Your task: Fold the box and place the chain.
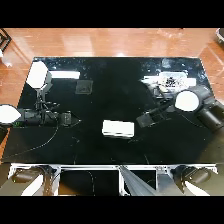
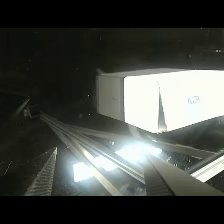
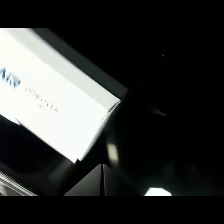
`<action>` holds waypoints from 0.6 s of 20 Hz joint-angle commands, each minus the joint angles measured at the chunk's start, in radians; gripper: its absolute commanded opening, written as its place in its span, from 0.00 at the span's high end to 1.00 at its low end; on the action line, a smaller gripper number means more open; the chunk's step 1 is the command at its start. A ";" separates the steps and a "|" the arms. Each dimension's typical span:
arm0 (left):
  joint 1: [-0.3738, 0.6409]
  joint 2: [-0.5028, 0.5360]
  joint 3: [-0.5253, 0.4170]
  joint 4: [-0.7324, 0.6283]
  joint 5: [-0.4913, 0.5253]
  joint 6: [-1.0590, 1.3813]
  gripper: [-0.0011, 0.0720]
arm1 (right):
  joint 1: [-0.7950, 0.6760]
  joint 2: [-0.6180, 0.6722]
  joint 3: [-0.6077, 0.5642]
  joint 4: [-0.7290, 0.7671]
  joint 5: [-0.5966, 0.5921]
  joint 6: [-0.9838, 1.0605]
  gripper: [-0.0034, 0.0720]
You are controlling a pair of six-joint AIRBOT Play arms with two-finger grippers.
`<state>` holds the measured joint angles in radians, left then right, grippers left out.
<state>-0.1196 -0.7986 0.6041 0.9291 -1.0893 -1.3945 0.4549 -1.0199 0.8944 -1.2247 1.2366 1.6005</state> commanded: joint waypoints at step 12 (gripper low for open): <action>0.001 0.001 0.000 -0.002 0.016 0.000 0.14 | -0.048 -0.086 -0.288 0.674 -0.303 -0.065 0.93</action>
